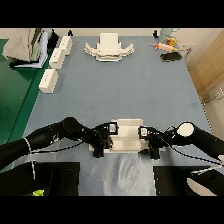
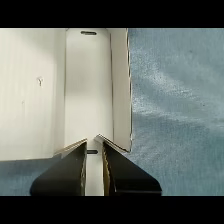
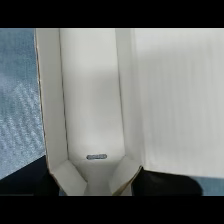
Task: Fold the box.
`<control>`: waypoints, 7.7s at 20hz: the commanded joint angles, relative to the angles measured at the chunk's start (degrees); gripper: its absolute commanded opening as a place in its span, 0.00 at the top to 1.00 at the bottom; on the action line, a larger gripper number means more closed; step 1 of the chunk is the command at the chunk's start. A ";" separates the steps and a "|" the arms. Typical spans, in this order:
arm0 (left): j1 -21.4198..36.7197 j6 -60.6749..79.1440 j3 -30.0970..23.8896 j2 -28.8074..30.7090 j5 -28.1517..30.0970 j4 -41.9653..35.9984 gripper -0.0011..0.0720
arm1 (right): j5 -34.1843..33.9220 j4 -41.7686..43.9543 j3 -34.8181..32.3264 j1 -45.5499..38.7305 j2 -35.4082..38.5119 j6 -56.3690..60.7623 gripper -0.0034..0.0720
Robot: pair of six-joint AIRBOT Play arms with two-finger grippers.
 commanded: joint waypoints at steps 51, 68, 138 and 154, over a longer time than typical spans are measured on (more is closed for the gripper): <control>3.80 -82.82 -4.90 11.76 -5.01 8.76 0.96 | 0.02 0.04 0.04 0.02 0.04 0.13 0.23; 3.61 -82.25 -3.76 11.74 0.26 5.66 0.27 | 0.02 0.04 0.04 0.02 0.04 0.15 0.23; -24.65 -155.97 31.85 -21.11 -26.43 59.80 0.96 | 0.02 0.02 0.04 0.02 0.04 0.15 0.23; -24.65 -154.44 31.85 -22.14 -22.47 59.91 0.61 | 0.02 0.02 0.04 0.02 0.04 0.15 0.23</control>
